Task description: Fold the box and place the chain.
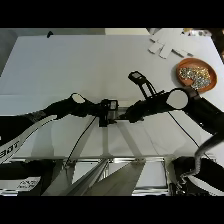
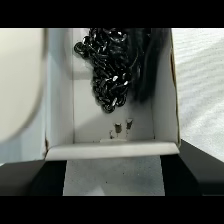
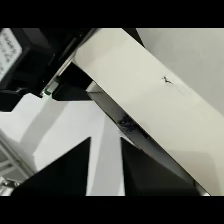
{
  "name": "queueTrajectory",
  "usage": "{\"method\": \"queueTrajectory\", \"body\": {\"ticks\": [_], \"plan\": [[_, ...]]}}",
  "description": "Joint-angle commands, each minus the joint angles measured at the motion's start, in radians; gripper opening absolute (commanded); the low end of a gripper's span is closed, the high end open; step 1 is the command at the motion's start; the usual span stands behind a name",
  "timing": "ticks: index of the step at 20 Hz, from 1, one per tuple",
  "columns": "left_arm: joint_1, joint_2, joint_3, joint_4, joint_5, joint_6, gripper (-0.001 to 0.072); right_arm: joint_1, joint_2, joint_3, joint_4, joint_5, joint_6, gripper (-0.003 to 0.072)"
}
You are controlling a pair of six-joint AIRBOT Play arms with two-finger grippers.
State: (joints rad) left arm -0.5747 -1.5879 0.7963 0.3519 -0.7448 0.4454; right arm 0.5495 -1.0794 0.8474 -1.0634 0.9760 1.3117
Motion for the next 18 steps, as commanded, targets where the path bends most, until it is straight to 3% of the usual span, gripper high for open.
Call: {"method": "queueTrajectory", "body": {"ticks": [1, 5, 9, 11, 12, 15, 18], "plan": [[0.0, 0.0, 0.001, 0.0, 0.0, 0.0, 0.0274, 0.001, -0.026, 0.0, -0.019, 0.006, 0.0, 0.0273], [0.0, 0.0, 0.001, 0.0, 0.0, 0.0, 0.0274, -0.065, 0.045, 0.001, -0.043, 0.074, -0.004, 0.0271], [0.0, 0.0, 0.001, 0.0, 0.0, 0.0, 0.0274, -0.303, 0.164, 0.002, -0.043, 0.166, -0.011, 0.0269], [0.0, 0.0, 0.001, 0.0, 0.0, 0.0, 0.0274, -0.414, 0.167, 0.002, -0.044, 0.184, -0.011, 0.0212], [0.0, 0.0, 0.001, 0.0, 0.0, 0.0, 0.0274, -0.452, 0.157, 0.003, -0.047, 0.182, -0.012, 0.0166], [0.0, 0.0, 0.001, 0.0, 0.0, 0.0, 0.0274, -0.5, 0.023, 0.027, -0.11, 0.194, -0.011, 0.017], [0.0, 0.0, 0.001, 0.0, 0.0, 0.0, 0.0274, -0.499, -0.182, 0.098, -0.169, 0.159, -0.003, 0.0255]]}}
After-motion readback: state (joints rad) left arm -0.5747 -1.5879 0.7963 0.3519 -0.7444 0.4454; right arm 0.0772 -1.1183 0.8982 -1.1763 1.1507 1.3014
